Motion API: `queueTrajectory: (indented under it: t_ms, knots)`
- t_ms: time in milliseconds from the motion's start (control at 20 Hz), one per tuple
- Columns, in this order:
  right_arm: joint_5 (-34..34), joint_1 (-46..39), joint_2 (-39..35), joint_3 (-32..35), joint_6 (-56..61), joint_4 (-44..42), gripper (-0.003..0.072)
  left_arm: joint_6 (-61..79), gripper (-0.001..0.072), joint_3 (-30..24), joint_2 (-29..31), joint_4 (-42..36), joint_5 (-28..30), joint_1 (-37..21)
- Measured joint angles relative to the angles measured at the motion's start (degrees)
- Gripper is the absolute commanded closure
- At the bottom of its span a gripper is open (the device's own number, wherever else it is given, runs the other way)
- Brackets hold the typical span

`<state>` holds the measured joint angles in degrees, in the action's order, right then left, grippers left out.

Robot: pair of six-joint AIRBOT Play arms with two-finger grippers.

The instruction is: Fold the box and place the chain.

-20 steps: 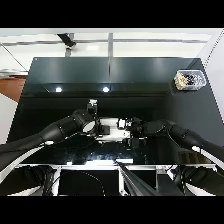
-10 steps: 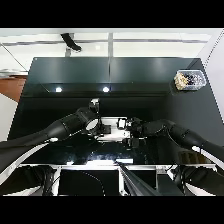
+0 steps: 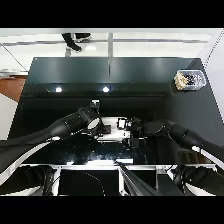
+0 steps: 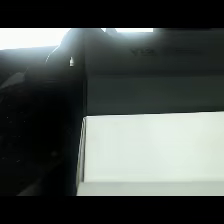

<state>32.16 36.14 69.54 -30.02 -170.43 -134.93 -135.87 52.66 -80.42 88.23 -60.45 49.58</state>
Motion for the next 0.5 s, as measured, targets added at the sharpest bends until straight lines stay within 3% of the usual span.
queueTrajectory:
  t_ms: [350,500]
  knots:
    - [0.00,0.00,0.00,0.00,0.02,0.00,0.0227,-0.81,0.0561,0.07,0.04,0.24,-0.26,0.00]
    - [0.00,0.00,0.00,0.00,0.02,0.00,0.0227,-0.81,0.0390,0.20,0.11,0.37,-0.63,0.00]
